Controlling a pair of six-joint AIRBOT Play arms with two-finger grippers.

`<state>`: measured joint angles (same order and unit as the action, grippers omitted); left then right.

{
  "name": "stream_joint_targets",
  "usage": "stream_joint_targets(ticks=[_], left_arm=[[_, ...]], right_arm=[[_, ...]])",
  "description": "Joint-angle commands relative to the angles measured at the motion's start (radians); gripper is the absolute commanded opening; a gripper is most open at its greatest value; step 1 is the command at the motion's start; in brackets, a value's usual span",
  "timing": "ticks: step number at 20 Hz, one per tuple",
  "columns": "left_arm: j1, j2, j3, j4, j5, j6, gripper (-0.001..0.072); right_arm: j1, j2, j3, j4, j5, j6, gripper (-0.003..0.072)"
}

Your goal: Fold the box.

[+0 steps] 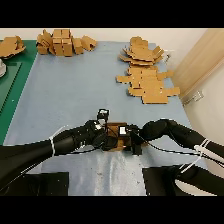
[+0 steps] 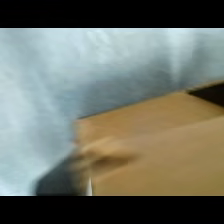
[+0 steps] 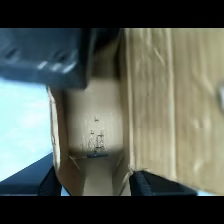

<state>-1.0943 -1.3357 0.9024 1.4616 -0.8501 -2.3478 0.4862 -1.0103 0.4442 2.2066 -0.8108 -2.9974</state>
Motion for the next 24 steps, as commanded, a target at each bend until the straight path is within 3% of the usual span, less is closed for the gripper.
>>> stream_joint_targets(ticks=[1, 8, 10, 20, 21, 24], left_arm=[[-0.002, -0.009, 0.013, 0.009, -0.038, 0.003, 0.0015], [-0.002, -0.009, 0.013, -0.026, -0.038, 0.003, 0.0019], [-0.002, -0.008, 0.015, -0.027, -0.039, 0.001, 0.0504], [-0.001, -0.009, 0.058, -0.017, -0.045, -0.001, 0.0507], [-0.001, -0.009, 0.058, -0.017, -0.052, -0.002, 0.0469], [0.004, -0.017, 0.057, -0.012, -0.083, -0.087, 0.046]], right_arm=[[0.001, 0.0, 0.0, 0.001, 0.006, -0.003, 0.047], [0.001, 0.0, 0.0, 0.001, 0.006, -0.003, 0.047], [0.001, 0.0, 0.0, 0.001, 0.006, -0.003, 0.047], [0.001, 0.0, 0.0, 0.001, 0.006, -0.003, 0.047], [0.001, 0.0, 0.0, 0.001, 0.006, -0.003, 0.047], [0.001, 0.0, 0.0, 0.001, 0.006, -0.003, 0.047]])
